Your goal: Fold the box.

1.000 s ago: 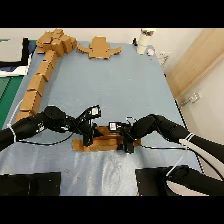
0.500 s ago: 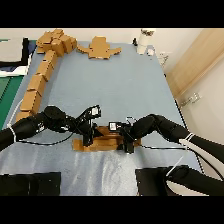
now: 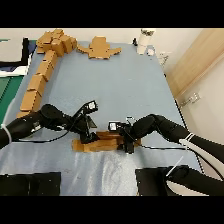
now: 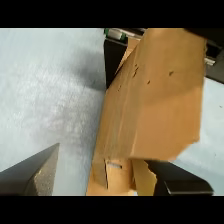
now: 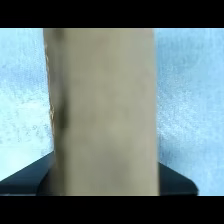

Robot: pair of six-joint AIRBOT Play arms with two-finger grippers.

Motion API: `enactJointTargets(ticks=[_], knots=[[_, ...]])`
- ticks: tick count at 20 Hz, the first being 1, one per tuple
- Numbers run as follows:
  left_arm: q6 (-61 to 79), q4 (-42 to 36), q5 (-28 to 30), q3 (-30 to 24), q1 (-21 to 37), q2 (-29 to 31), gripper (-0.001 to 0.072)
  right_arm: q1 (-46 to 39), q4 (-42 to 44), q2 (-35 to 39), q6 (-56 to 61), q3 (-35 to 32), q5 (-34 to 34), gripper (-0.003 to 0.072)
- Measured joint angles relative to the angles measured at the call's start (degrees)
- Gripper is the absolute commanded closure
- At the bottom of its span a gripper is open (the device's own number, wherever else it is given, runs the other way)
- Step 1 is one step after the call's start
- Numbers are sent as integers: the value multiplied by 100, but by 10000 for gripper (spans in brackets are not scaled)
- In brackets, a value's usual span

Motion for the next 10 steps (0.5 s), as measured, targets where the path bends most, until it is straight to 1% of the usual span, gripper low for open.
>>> enactJointTargets(ticks=[3, 4, 5, 6, 8, 10], knots=[[-1239, 1005, -494, 0, 238, 492, 67, 0, 0, 0, 0, 0, 2, 240], [-1698, 1294, -758, 0, 282, 671, 270, 0, 2, 0, 0, 0, 4, 240], [-2146, 1478, -1023, 0, 317, 826, 676, 0, 2, 0, 0, 0, 4, 240], [-2594, 1602, -1307, 0, 341, 953, 697, 0, 2, 0, 0, 0, 7, 240], [-3506, 1624, -1843, -9, 232, 1132, 697, 0, 2, 0, 0, 0, 7, 240], [-4332, 1263, -2006, -46, -70, 1215, 697, 0, 0, 0, 0, 0, 9, 240]])
